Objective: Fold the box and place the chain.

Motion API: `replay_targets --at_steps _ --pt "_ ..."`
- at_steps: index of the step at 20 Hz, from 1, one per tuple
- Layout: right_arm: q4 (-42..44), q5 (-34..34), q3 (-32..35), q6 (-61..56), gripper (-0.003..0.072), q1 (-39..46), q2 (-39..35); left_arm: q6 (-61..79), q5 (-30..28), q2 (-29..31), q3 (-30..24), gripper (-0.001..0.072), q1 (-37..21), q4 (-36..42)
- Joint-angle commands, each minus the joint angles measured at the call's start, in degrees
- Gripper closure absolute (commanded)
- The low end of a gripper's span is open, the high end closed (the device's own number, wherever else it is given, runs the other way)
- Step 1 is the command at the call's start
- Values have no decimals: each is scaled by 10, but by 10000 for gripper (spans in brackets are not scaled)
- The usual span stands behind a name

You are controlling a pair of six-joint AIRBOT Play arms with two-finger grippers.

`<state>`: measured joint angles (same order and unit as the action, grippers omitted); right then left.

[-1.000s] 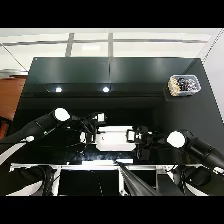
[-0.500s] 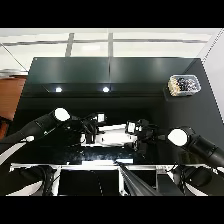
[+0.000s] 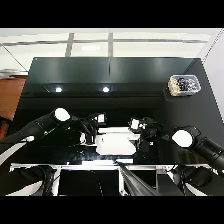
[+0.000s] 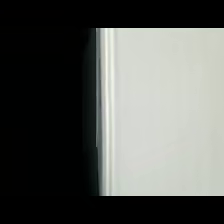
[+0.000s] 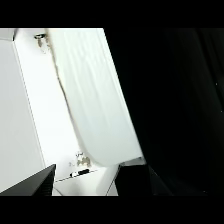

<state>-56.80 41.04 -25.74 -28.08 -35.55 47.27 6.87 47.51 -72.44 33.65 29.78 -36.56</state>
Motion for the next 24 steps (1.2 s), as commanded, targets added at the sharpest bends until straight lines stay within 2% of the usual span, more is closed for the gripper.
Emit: replay_targets --at_steps 1,5,7,9,12,14,19,24 --pt "8 29 2 34 -34 0 2 -3 -3 0 0 680 0 0" --pt "-114 48 2 3 -34 21 2 -11 -2 0 0 680 0 0" --pt "-111 102 4 3 -34 40 2 -11 -2 0 0 680 0 0" --pt "-87 125 23 4 -34 38 2 -11 -3 0 0 680 0 0" --pt "9 102 56 24 -34 10 2 -11 -3 0 0 681 0 0" --pt "45 57 65 24 -34 -18 2 -11 -3 0 0 680 0 0" --pt "75 -39 68 24 -34 -76 7 -11 -3 0 0 681 0 0" --pt "81 -59 60 24 -34 -84 6 -11 -3 0 0 681 0 0"
